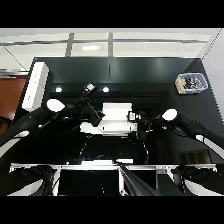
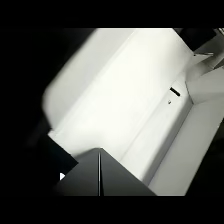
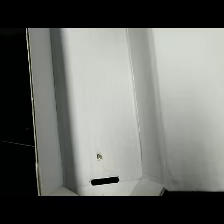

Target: Fold the box and place the chain.

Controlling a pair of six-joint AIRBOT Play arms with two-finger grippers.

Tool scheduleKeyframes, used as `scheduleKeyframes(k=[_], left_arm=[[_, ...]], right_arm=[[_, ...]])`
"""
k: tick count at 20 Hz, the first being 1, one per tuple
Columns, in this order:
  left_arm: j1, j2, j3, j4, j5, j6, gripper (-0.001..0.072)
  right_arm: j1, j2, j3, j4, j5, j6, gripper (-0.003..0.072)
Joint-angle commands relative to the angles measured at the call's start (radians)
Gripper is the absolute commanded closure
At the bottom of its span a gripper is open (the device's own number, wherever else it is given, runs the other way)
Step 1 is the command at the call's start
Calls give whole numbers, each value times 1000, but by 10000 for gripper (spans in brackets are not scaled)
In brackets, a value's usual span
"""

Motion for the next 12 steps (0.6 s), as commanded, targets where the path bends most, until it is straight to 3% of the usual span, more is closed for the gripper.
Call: scheduleKeyframes(k=[1, 4, 6, 7, 8, 9, 12], left_arm=[[74, 182, -19, 204, -7, -121, 679], [180, 278, -101, 175, -71, -112, 675], [191, 268, -129, 172, -243, 38, 670], [187, 258, -139, 171, -283, 100, 488], [176, 248, -151, 171, -277, 142, 120], [161, 235, -162, 175, -240, 195, 0], [102, 182, -168, 174, -188, 470, 0]], right_arm=[[0, 0, 0, 0, -1, -1, 204], [0, 0, 0, 0, -1, -1, 203], [0, 0, 0, 0, -1, -1, 204], [0, 0, 0, 0, -1, -1, 204], [0, 0, 0, 0, -1, -1, 204], [0, 0, 0, 0, -1, -1, 203], [0, 0, 0, 0, -1, -1, 204]])
